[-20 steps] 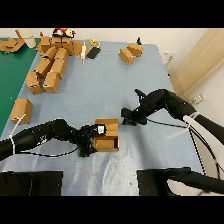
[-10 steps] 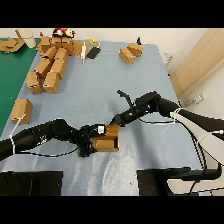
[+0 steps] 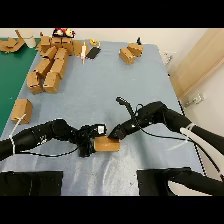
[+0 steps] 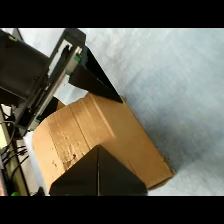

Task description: Fold the box.

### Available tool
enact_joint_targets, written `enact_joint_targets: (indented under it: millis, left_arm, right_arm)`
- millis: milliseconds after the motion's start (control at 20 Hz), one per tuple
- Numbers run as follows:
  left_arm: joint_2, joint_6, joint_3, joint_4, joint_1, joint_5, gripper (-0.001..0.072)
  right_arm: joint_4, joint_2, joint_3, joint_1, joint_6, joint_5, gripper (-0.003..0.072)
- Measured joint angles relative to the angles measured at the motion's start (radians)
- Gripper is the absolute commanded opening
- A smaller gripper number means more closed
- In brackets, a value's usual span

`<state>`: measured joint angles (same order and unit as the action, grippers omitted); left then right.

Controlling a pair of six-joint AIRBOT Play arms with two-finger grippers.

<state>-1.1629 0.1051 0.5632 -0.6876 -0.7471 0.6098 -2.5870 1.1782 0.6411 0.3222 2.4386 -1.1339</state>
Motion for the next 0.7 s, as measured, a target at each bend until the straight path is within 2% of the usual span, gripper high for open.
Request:
enact_joint_targets:
  millis: [300,700]
  left_arm:
    - [0.000,0.000,0.000,0.000,0.000,0.000,0.0524]
    - [0.000,-0.002,0.000,-0.001,0.000,0.002,0.0524]
  right_arm:
    - [0.049,-0.088,-0.061,0.040,0.013,0.117,0.0001]
    - [0.259,-0.162,-0.071,0.279,-0.085,0.282,0.0002]
